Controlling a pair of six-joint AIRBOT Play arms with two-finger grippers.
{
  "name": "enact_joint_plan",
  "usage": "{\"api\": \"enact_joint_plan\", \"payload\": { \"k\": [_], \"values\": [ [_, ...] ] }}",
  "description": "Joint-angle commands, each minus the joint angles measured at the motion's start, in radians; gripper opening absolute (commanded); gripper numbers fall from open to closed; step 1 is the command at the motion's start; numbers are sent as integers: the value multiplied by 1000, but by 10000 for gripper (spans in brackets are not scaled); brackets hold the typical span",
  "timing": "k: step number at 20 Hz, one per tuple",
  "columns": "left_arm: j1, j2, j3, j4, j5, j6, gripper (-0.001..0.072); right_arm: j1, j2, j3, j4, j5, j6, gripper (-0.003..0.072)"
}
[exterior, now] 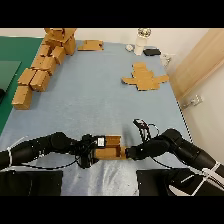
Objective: Fold the box.
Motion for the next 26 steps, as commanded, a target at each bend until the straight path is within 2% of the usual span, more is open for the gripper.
{"api": "enact_joint_plan", "payload": {
  "k": [1,4,6,12,15,18,26],
  "values": [
    [0,0,0,0,0,0,479,-1,-5,24,-104,-40,40,2],
    [0,0,0,0,0,0,479,-1,-5,24,-175,-98,90,1],
    [0,0,0,0,0,0,479,-1,-5,24,-169,-89,90,2],
    [0,0,0,0,0,0,479,-1,-21,23,-102,-25,69,2],
    [0,0,0,0,0,0,479,-1,-67,23,-2,27,-2,2],
    [0,0,0,0,0,0,479,0,-109,26,32,39,-33,1],
    [0,0,0,0,0,0,479,0,-34,135,-46,-80,-23,1]
  ]
}}
